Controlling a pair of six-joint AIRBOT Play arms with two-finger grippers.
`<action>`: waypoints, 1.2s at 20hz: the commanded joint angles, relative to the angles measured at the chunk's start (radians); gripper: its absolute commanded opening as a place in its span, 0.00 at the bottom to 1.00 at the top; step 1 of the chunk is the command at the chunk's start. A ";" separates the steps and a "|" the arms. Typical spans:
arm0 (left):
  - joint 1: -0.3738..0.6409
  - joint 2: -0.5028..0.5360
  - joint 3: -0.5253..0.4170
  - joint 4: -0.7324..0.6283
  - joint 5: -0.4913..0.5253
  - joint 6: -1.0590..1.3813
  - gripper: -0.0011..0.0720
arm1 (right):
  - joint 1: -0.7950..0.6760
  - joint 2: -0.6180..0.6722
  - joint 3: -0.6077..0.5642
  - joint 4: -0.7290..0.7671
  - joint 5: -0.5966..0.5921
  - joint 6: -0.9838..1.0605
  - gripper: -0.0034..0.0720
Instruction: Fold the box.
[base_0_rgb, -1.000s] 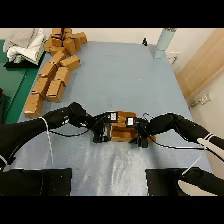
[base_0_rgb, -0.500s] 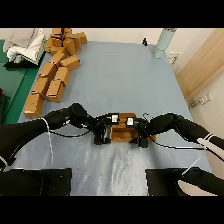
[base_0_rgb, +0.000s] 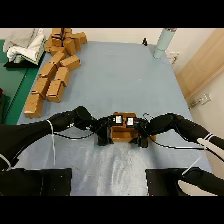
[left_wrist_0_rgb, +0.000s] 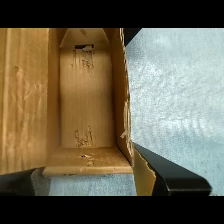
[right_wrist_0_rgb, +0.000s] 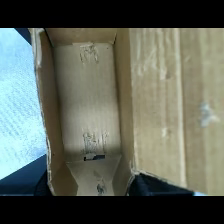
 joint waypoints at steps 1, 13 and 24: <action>-0.003 -0.001 0.001 0.004 0.018 -0.007 0.84 | 0.001 0.000 0.000 0.000 0.000 -0.001 0.69; -0.003 -0.001 0.002 0.010 0.021 -0.007 0.72 | 0.001 0.000 0.000 0.000 0.000 -0.001 0.69; -0.003 -0.001 0.002 0.010 0.021 -0.007 0.72 | 0.001 0.000 0.000 0.000 0.000 -0.001 0.69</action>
